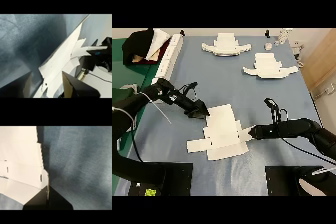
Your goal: Fold the box.
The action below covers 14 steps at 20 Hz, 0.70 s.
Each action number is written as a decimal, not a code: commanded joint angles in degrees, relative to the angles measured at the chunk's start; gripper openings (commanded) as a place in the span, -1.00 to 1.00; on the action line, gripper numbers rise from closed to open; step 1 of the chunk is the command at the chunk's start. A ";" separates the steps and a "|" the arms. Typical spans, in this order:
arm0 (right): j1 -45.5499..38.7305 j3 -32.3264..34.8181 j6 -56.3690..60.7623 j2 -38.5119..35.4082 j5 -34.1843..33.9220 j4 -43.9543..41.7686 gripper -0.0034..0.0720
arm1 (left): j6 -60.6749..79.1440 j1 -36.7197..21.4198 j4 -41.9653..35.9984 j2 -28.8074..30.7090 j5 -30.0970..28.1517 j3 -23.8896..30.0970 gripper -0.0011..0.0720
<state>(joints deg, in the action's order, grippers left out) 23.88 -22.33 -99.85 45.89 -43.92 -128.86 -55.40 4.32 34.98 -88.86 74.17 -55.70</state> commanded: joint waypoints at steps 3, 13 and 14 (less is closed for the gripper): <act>0.20 0.15 0.48 -0.24 -0.13 -0.20 -0.91 | 8.87 1.07 -9.55 -7.89 0.70 -0.02 0.02; 0.17 0.15 0.46 -0.24 -0.07 -0.15 -0.91 | 16.59 1.07 -9.88 -8.09 8.61 0.00 -0.52; 0.17 0.15 0.46 -0.24 -0.04 -0.15 -0.91 | 16.63 1.07 -9.68 -8.09 9.09 0.00 -0.52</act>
<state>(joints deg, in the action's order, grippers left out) 23.99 -22.20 -99.44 45.69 -44.01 -129.01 -40.45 5.39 25.32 -96.84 80.77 -55.70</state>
